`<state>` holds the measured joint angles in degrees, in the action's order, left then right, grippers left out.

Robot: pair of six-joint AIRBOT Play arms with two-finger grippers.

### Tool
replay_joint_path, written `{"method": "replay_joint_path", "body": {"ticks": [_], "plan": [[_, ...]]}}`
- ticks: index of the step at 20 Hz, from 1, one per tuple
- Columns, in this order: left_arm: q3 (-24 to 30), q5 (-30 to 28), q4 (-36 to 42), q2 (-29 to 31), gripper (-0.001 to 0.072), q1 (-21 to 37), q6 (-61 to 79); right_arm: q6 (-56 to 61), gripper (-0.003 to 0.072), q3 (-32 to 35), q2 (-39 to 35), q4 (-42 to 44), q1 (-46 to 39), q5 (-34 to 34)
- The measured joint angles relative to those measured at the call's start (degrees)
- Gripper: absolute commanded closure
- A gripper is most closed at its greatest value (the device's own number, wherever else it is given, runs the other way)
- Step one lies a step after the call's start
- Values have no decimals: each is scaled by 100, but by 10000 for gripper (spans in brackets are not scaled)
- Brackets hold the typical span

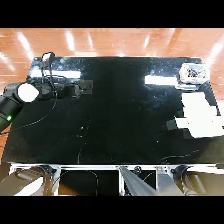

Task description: Fold the box and place the chain.

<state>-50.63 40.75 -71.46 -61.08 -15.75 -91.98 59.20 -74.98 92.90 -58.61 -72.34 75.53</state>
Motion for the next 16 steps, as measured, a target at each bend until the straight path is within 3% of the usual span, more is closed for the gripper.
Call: {"method": "replay_joint_path", "body": {"ticks": [5,10,11,12,13,16], "plan": [[0,42,42,-15,81,-2,0,-501,-34,-345,723,807,-105,409],[0,46,127,-74,81,-4,0,-907,-32,-431,1217,1093,20,743],[0,46,160,-90,81,-4,0,-962,158,-437,1263,1115,63,778],[0,48,186,-109,81,-4,0,-1021,509,-444,1296,1121,118,809],[0,46,214,-127,81,-4,0,-1084,657,-450,1320,1137,166,839],[0,50,321,-199,81,-4,0,-1294,658,-457,1338,1161,284,918]]}}
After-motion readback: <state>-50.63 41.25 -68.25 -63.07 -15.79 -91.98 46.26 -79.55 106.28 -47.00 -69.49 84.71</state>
